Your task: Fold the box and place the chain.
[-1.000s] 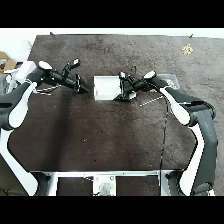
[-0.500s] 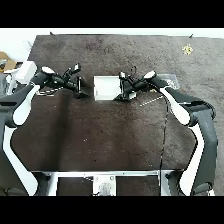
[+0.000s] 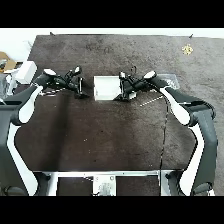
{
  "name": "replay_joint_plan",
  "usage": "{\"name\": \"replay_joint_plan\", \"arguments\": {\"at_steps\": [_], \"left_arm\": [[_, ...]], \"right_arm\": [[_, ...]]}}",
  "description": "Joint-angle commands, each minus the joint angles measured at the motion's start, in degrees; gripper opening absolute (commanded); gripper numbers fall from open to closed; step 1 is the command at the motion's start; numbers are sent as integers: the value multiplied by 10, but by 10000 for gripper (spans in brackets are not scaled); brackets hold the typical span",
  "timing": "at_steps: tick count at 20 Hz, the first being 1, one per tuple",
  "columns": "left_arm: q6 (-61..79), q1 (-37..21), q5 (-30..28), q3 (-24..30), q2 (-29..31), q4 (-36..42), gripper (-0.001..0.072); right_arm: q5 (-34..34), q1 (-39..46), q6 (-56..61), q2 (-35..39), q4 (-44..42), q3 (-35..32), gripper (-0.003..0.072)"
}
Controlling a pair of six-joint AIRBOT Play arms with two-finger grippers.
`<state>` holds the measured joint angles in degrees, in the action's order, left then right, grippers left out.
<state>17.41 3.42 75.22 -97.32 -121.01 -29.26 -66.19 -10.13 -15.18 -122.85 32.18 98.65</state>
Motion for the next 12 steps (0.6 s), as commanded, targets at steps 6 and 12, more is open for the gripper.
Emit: {"name": "replay_joint_plan", "arguments": {"at_steps": [6,12], "left_arm": [[10,19,4,-7,-10,6,720],[11,19,11,-7,-10,27,720]], "right_arm": [[0,0,0,0,0,0,446],[0,0,0,0,0,0,446]]}}
